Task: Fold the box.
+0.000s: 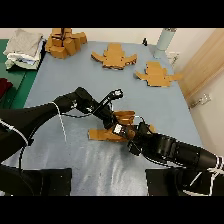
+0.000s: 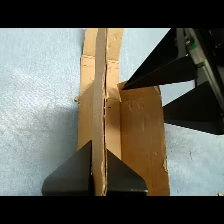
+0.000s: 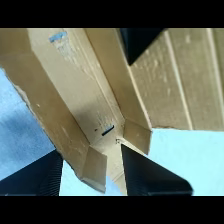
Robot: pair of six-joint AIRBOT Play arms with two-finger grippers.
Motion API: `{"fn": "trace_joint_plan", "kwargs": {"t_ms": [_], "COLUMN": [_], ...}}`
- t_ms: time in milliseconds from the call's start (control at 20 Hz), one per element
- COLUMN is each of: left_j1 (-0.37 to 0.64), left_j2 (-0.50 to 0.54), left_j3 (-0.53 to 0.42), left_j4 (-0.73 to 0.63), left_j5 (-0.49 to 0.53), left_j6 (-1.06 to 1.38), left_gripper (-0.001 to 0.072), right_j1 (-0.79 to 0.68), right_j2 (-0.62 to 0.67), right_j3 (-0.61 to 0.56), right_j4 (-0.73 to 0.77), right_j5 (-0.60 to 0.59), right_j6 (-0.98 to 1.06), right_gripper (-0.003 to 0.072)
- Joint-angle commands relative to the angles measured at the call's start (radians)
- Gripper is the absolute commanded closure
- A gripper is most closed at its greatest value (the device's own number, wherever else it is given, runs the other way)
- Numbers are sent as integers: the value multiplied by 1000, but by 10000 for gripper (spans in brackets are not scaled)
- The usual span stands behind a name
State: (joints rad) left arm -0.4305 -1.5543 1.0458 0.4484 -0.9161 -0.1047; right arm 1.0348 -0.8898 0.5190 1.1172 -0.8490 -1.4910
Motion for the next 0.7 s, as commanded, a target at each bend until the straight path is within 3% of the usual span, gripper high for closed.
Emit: {"fn": "trace_joint_plan", "kwargs": {"t_ms": [0,100,150,200,400,650], "left_j1": [0,0,0,0,0,0], "left_j2": [0,0,0,0,0,0], "left_j3": [0,0,0,0,0,0], "left_j4": [0,0,0,0,0,0], "left_j5": [0,0,0,0,0,0], "left_j6": [0,0,0,0,0,0], "left_gripper": [695,695,695,695,695,696], "right_j1": [0,0,-1,-10,-99,-265], "right_j2": [8,8,8,8,23,64], "right_j3": [1,1,2,1,1,1], "right_j4": [15,19,13,6,32,301], "right_j5": [11,20,26,37,126,129], "right_j6": [18,36,36,33,-47,-419], "right_gripper": [161,154,-13,-34,-34,-34]}}
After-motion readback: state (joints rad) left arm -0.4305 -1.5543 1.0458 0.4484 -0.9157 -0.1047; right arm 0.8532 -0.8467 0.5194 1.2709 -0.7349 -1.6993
